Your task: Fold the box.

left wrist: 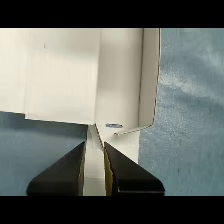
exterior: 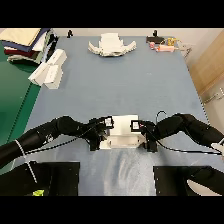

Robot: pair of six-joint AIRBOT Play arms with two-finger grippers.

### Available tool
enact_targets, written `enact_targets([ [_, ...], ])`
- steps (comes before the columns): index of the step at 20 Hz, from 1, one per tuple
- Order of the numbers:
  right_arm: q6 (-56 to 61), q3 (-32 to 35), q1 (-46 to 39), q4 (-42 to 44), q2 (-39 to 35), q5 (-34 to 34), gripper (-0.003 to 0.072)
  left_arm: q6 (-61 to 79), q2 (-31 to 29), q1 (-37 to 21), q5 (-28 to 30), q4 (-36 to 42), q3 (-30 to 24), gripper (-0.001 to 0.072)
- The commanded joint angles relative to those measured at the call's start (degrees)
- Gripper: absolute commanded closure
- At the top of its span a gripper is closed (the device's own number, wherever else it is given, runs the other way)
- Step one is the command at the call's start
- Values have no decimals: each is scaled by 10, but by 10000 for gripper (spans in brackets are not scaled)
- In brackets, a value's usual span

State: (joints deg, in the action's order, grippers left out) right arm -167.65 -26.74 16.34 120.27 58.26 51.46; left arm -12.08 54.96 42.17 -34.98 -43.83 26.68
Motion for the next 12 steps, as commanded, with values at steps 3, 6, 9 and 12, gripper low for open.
enact_targets([
  [3, 0, 0, 0, -1, 0, 0, 209, -8, -14, -7, -61, -42, 0, 535],
  [6, 0, 0, 0, -1, 0, 0, 208, -1, -12, 6, -45, -37, 0, 535],
  [9, 0, 0, 0, -1, 0, 0, 209, 13, 5, 23, -17, 0, 0, 536],
  [12, 0, 0, 0, -1, 0, 0, 209, 48, 24, 28, -5, 56, 3, 539],
])
